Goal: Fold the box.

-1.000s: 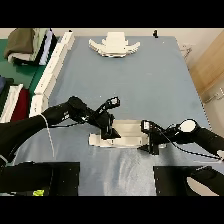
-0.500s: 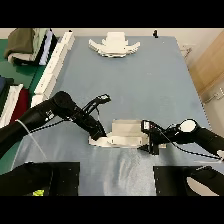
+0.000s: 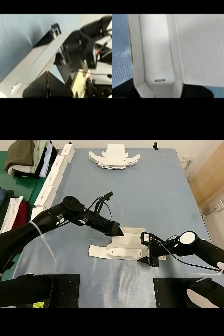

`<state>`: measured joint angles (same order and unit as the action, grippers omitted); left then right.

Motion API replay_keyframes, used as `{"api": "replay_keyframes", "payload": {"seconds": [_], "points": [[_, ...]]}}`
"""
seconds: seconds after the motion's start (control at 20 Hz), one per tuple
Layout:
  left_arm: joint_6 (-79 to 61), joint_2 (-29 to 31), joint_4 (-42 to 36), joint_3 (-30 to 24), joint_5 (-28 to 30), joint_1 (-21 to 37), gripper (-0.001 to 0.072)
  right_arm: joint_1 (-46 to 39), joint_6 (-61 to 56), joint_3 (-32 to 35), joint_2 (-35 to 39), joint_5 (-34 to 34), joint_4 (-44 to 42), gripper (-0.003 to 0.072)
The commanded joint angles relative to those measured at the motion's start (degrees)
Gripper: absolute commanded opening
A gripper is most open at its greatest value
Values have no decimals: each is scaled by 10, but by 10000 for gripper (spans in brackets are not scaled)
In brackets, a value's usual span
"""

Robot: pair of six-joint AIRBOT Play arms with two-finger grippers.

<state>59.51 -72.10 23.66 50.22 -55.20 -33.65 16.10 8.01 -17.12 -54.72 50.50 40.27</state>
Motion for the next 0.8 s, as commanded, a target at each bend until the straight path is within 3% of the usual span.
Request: {"api": "replay_keyframes", "payload": {"seconds": [0.0, 0.3, 0.75], "points": [[46, -68, -15, 32, 54, 1, 14, 0, 0, 0, 0, 0, 0, 604], [122, -162, 23, 32, 18, 1, 14, 0, 0, 0, 0, 0, 0, 604], [89, -163, 23, 63, -3, -2, 14, 0, 0, 0, 0, 0, 0, 604]]}}
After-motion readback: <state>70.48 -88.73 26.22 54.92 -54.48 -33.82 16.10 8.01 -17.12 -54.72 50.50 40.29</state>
